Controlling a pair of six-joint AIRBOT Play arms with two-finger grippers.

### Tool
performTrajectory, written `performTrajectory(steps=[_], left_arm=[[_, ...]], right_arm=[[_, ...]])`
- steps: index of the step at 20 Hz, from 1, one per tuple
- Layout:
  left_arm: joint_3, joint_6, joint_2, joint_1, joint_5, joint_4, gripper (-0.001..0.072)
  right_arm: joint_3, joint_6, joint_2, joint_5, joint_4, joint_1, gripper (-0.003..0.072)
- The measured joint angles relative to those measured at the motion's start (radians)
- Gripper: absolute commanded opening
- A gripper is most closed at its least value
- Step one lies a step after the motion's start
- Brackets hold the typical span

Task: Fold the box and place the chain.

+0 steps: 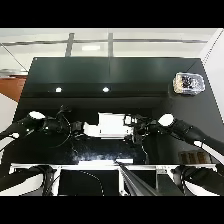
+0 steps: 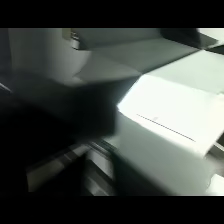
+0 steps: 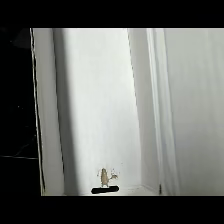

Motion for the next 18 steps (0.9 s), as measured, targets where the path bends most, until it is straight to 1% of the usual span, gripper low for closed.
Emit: performTrajectory(steps=[1,7,10,14,18], left_arm=[[0.014,0.0,0.002,-0.002,-0.032,-0.009,0.071],[0.087,0.0,0.003,-0.016,-0.122,-0.003,0.071],[0.113,-0.001,0.003,-0.057,-0.138,-0.005,0.0708],[0.138,-0.072,0.004,-0.141,-0.094,0.015,0.0706],[0.153,-0.162,0.018,-0.225,0.001,0.063,0.0706]], right_arm=[[0.0,0.0,0.0,0.0,0.0,0.0,0.0479],[0.0,0.0,0.0,0.0,0.0,0.0,0.0478],[0.0,0.0,0.0,0.0,0.0,0.0,0.0478],[0.0,0.0,0.0,0.0,0.0,0.0,0.0478],[0.0,0.0,0.0,0.0,0.0,0.0,0.0479]])
